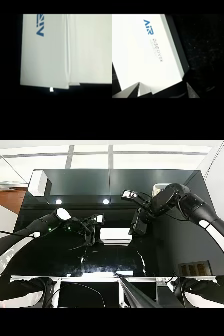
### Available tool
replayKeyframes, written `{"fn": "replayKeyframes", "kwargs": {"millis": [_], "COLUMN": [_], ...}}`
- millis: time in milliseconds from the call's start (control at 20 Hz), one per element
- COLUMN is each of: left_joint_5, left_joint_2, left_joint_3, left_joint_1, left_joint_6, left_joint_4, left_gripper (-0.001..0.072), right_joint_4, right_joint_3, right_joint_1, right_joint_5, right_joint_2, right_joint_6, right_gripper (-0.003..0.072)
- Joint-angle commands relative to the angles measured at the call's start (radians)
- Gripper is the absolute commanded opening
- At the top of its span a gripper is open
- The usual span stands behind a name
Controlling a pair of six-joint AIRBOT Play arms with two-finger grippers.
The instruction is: Fold the box and place the chain.
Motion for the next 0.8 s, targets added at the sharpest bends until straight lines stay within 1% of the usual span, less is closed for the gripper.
{"fn": "replayKeyframes", "kwargs": {"millis": [0,150,300,400,500,650,700,750], "left_joint_5": [0.004,0.005,0.006,0.007,0.007,0.008,0.008,0.008], "left_joint_2": [0.000,0.000,0.000,0.000,0.000,0.000,0.000,0.000], "left_joint_3": [0.000,0.000,0.000,0.000,0.000,0.000,0.000,0.000], "left_joint_1": [0.000,0.000,0.000,0.000,0.000,0.000,0.000,0.000], "left_joint_6": [-0.001,-0.001,-0.002,-0.002,-0.002,-0.002,-0.003,-0.002], "left_joint_4": [0.001,0.001,0.000,0.000,0.000,0.000,0.001,0.000], "left_gripper": [0.0441,0.0441,0.0441,0.0441,0.0441,0.0441,0.0441,0.0441], "right_joint_4": [0.030,0.031,0.021,-0.012,-0.012,-0.026,-0.023,-0.013], "right_joint_3": [-0.028,-0.028,-0.026,-0.005,0.018,0.021,0.017,0.003], "right_joint_1": [0.001,0.000,0.000,0.000,0.000,0.000,0.001,0.005], "right_joint_5": [0.047,0.034,-0.017,-0.056,-0.089,-0.087,-0.066,-0.019], "right_joint_2": [0.000,0.000,0.002,0.016,0.044,0.086,0.084,0.084], "right_joint_6": [-0.031,-0.043,-0.066,-0.066,-0.065,-0.066,-0.066,-0.068], "right_gripper": [0.0707,0.0707,0.0708,0.0708,0.0708,0.0707,0.0707,0.0708]}}
